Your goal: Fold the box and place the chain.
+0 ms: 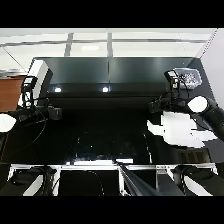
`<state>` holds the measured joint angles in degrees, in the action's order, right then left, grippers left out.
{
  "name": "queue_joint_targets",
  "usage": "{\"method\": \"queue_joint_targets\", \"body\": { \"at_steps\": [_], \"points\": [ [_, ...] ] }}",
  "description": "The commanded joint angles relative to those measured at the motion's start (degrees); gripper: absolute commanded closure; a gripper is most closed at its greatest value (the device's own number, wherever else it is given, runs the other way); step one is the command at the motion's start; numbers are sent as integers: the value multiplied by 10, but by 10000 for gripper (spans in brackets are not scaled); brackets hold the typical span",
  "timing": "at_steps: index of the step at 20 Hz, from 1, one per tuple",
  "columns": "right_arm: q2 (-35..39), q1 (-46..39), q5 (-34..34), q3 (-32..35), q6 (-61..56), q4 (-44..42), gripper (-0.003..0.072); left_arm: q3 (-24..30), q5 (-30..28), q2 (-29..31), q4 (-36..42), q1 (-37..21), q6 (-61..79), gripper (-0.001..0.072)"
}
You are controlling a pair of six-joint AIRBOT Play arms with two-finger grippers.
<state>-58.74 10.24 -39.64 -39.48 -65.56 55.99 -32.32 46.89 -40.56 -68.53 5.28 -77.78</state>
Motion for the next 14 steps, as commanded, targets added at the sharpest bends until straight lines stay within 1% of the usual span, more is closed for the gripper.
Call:
{"method": "queue_joint_targets", "body": {
  "at_steps": [1, 9, 11, 14],
  "points": [
    [0, 0, 0, 0, 0, 0, 668, 0, 0, 0, 0, 0, 0, 684],
    [0, 0, 0, 0, 0, 0, 668, 0, 0, 0, 0, 0, 0, 684],
    [0, 0, 7, 0, 0, -21, 668, 0, 0, 0, 0, 0, 0, 684],
    [0, 1, 104, 0, 0, -45, 667, 0, 0, 0, 0, 0, 0, 684]
  ]
}}
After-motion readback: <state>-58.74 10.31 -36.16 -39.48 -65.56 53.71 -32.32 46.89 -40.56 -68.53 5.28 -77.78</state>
